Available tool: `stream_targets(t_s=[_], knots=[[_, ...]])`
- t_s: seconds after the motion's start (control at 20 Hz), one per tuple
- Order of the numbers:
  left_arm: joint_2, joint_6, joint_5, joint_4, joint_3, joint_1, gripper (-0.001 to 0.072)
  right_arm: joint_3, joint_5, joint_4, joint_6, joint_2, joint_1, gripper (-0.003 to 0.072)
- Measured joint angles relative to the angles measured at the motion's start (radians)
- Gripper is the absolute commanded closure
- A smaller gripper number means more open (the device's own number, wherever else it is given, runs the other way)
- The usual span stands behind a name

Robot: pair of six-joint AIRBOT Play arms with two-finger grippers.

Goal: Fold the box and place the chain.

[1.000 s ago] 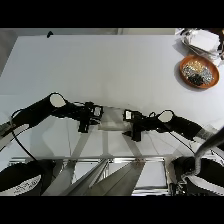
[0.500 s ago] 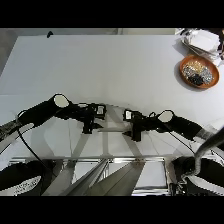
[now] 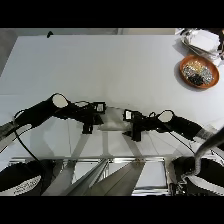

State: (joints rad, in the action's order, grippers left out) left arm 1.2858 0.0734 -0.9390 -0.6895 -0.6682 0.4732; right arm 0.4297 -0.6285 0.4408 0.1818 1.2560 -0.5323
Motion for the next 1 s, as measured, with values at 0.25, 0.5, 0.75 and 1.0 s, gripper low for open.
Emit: stream_targets(t_s=[0.25, 0.5, 0.75, 1.0], knots=[[-0.136, -0.258, -0.010, -0.061, 0.000, -0.063, 0.0706, 0.000, 0.000, 0.000, 0.000, 0.000, 0.000, 0.0393], [-0.295, -0.663, -0.029, -0.241, 0.000, -0.131, 0.0707, 0.000, 0.000, 0.000, 0.000, 0.000, 0.000, 0.0393], [-0.353, -1.136, -0.132, -0.453, 0.003, -0.225, 0.0707, 0.000, 0.000, 0.000, 0.000, 0.000, 0.000, 0.0393], [-0.310, -1.373, -0.200, -0.507, 0.029, -0.283, 0.0708, 0.000, 0.000, 0.000, 0.000, 0.000, 0.000, 0.0393]])
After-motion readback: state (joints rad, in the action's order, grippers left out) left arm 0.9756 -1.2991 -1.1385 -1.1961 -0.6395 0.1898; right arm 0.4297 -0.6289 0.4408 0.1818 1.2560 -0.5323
